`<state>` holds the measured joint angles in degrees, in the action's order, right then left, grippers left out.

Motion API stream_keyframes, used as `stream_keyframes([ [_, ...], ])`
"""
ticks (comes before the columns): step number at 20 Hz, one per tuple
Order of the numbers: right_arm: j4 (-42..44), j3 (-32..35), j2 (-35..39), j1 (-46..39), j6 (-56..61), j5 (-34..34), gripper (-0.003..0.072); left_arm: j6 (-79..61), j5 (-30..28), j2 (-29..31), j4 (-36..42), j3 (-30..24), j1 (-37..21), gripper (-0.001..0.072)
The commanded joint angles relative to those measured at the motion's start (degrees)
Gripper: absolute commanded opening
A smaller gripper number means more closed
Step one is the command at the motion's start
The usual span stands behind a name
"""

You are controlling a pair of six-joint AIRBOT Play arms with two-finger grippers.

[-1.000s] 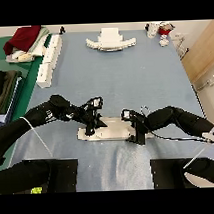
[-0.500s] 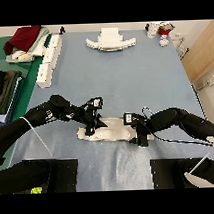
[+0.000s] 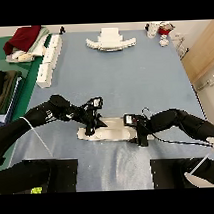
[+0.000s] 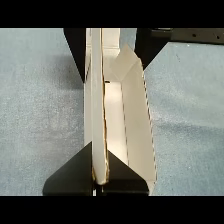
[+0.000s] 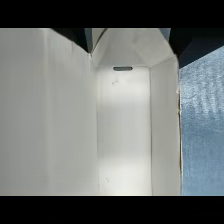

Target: Fold the box.

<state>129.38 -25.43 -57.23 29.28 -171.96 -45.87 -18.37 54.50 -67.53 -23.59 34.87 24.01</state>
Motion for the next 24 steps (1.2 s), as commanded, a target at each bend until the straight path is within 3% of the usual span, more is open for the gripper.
stream_keyframes([
  [1, -0.09, 0.04, 0.02, 0.0, -0.13, 0.44, 0.0717, 0.02, 0.0, 0.0, 0.0, 0.0, -0.07, 0.0017],
  [16, -0.42, 0.37, -1.75, 1.88, -0.13, 4.15, 0.0681, 0.02, 0.0, 0.0, 0.0, 0.0, -0.07, 0.0017],
  [17, -0.59, 0.79, -1.75, 1.88, -0.13, 4.83, 0.0639, 0.0, 0.0, 0.0, 0.0, 0.0, -0.07, 0.0017],
  [21, -0.81, 1.77, -1.75, 1.88, -0.13, 5.51, 0.0631, 0.02, 0.02, 0.0, 0.0, 0.0, -0.07, 0.0017],
  [23, -1.05, 1.81, -1.75, 1.88, -0.13, 5.51, 0.0503, 0.0, 0.0, 0.0, 0.0, 0.0, -0.07, 0.0017],
  [24, -1.03, 1.81, -1.75, 1.88, -0.13, 5.49, 0.0504, 0.0, 0.0, 0.0, 0.0, 0.0, -0.07, 0.0017],
])
